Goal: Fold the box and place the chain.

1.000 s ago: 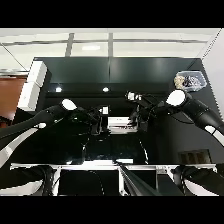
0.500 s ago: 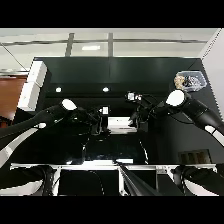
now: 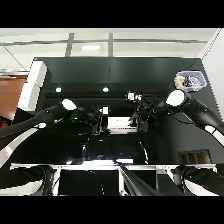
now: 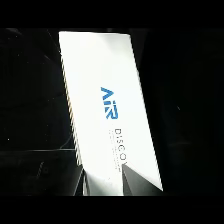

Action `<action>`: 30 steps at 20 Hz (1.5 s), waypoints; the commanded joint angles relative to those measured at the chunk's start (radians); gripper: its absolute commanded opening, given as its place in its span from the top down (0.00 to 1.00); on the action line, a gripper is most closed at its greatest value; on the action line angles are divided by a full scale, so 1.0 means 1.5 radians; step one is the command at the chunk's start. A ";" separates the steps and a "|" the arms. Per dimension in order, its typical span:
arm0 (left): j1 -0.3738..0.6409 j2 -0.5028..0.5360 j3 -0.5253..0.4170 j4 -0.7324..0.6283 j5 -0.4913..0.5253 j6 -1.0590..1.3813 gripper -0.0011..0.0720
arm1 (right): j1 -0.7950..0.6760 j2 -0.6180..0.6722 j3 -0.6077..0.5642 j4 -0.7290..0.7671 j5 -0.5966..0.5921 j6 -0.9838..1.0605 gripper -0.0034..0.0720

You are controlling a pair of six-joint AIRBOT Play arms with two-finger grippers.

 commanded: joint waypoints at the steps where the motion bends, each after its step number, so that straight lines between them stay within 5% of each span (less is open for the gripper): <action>1: -0.001 -0.001 0.000 0.000 0.000 0.000 0.39 | 0.001 0.000 -0.002 -0.012 0.004 0.003 0.61; 9: -0.001 -0.001 0.000 0.000 0.000 0.000 0.39 | 0.001 0.003 -0.021 -0.016 0.004 0.016 0.59; 13: -0.001 -0.001 0.000 0.000 0.000 0.000 0.39 | -0.012 0.041 0.006 -0.020 0.055 0.125 0.59; 15: -0.001 -0.001 0.000 0.000 0.000 0.000 0.39 | -0.045 0.061 0.006 -0.019 0.104 0.254 0.80; 17: -0.001 -0.001 0.000 0.000 0.000 0.000 0.39 | -0.077 0.060 -0.021 0.035 0.147 0.299 0.94; 23: -0.001 -0.001 0.000 0.000 0.000 0.000 0.39 | -0.082 0.011 -0.097 0.315 0.039 0.308 0.94; 30: -0.001 -0.001 0.000 -0.001 0.000 0.000 0.39 | -0.078 -0.050 -0.097 0.143 -0.023 0.424 0.94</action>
